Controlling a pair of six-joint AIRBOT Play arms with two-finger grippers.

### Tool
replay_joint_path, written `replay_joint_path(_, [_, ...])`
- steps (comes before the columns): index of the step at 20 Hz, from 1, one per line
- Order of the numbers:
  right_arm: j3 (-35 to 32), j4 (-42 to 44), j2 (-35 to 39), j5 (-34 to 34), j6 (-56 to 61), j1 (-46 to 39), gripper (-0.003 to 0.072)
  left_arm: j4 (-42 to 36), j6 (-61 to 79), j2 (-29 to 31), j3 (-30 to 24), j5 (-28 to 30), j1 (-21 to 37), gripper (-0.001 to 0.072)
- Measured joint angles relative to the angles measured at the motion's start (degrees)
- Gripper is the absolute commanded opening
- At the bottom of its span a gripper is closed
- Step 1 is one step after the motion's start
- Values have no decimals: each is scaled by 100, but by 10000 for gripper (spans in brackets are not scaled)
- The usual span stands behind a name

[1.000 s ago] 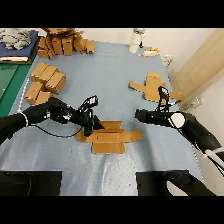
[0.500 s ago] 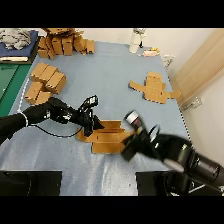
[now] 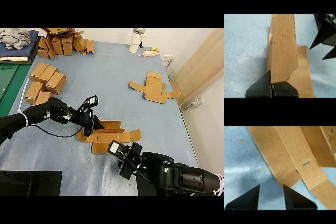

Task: Fold the box.

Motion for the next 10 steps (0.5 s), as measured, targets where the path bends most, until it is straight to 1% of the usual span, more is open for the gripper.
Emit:
replay_joint_path(5, [-17,-656,-358,-271,-205,-44,473,0,0,0,0,-4,-2,16])
replay_joint_path(10, [-20,-852,-710,-741,-501,-479,473,0,0,0,0,-13,-2,16])
